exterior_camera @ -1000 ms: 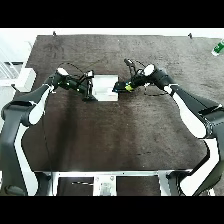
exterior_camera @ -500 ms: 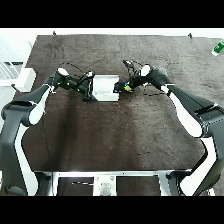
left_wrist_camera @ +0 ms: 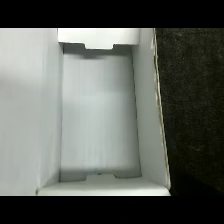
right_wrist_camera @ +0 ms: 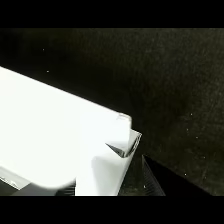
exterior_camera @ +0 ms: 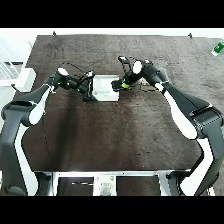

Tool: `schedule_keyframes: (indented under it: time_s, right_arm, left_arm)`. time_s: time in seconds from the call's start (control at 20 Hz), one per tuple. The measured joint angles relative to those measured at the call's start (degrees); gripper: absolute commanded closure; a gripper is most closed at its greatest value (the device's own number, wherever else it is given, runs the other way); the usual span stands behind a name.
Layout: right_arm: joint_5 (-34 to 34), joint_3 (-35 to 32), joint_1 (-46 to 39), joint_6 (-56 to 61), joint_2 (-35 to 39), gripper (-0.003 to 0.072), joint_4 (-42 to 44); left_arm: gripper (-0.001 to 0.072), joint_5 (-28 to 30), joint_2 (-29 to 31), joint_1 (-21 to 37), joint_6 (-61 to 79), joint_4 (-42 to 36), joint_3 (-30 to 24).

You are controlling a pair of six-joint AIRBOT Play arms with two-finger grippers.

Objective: Fold the box and place the chain.

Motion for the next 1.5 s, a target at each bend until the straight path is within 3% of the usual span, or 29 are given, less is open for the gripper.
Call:
schedule_keyframes:
  time_s: [0.45,1.05,1.15,1.5]
  right_arm:
    - [10.9,11.3,2.1,7.1,-7.6,0.0278,-7.4]
    - [13.0,12.8,3.8,17.5,-9.2,0.0338,-10.5]
    - [12.5,12.8,4.3,19.1,-9.2,0.0428,-11.3]
    - [12.1,12.8,4.8,23.3,-9.2,0.0428,-13.9]
  left_arm:
    - [0.0221,0.0,0.0,0.0,0.0,0.0,0.0]
    - [0.0221,0.0,0.0,0.0,0.0,0.0,0.0]
    - [0.0221,0.0,0.0,0.0,0.0,0.0,0.0]
    - [0.0221,0.1,0.0,0.0,0.0,0.0,0.0]
